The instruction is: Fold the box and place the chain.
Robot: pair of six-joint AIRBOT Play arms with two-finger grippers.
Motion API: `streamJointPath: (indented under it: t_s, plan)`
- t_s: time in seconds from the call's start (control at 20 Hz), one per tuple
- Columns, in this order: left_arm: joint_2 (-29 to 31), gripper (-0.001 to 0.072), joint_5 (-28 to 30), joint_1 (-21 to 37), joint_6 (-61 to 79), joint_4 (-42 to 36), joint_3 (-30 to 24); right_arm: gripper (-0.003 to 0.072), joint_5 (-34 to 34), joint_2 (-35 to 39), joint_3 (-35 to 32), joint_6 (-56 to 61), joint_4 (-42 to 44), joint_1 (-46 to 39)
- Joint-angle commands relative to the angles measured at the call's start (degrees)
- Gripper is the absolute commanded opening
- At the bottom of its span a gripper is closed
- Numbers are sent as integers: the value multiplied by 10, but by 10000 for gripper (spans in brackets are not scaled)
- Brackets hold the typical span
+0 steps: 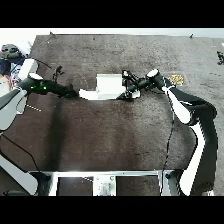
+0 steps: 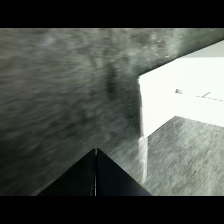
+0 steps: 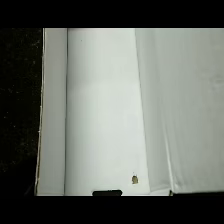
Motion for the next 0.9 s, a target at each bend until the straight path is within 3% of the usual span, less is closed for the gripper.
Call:
streamJointPath:
  t_s: [0.0, 0.15, 0.4, 0.45, 0.5, 0.55, 0.85]
  plan:
    - [-6, 10, 43, -31, -2, -22, -16, 467, 0, 0, 0, 0, 0, 0]
    - [-20, 11, 41, -55, 5, -97, -15, 467, 0, 0, 0, 0, 0, 0]
    - [-19, 14, 55, -68, 15, -129, -15, 467, 0, 0, 0, 0, 0, 0]
    - [-19, 44, 56, -68, 16, -132, -12, 467, 0, 0, 0, 0, 0, 0]
    - [-19, 328, 53, -68, 15, -132, -5, 467, 0, 0, 0, 0, 0, 0]
    - [-19, 421, 47, -68, 15, -133, 2, 467, 0, 0, 0, 0, 0, 0]
    - [-19, 424, -16, -68, 15, -136, 42, 467, 0, 0, 0, 0, 0, 0]
